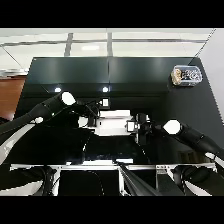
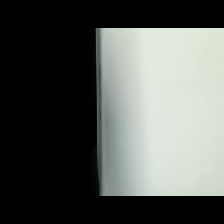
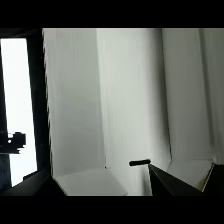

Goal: Fold the box and place the chain.

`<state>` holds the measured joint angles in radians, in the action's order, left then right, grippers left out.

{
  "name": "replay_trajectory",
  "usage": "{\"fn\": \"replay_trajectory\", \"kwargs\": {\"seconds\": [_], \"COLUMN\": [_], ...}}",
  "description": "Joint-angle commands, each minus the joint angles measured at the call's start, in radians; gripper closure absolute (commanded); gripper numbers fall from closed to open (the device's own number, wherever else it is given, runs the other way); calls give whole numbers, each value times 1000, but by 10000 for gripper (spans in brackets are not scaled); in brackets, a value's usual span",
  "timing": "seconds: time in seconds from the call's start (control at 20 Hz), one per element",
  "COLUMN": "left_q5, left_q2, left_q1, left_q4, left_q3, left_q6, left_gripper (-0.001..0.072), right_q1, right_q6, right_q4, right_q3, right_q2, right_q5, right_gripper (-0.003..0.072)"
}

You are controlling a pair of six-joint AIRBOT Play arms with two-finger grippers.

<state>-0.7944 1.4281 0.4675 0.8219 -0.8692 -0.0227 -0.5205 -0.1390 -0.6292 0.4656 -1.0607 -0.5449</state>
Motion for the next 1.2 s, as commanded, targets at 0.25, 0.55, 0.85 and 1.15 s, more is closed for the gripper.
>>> {"fn": "replay_trajectory", "kwargs": {"seconds": [0.25,0.55,0.85,1.15], "left_q5": [0,-1,2,-16], "left_q2": [0,0,0,-1], "left_q1": [0,0,0,0], "left_q4": [0,0,0,0], "left_q3": [-1,-1,-1,-1], "left_q6": [0,0,0,0], "left_gripper": [679,679,679,678], "right_q1": [92,142,208,152], "right_q6": [-15,-162,-218,-263], "right_q4": [31,150,236,258], "right_q3": [84,87,130,136], "right_q2": [-1,-33,-102,-173], "right_q5": [-66,-79,-146,-219], "right_gripper": [38,38,38,39]}}
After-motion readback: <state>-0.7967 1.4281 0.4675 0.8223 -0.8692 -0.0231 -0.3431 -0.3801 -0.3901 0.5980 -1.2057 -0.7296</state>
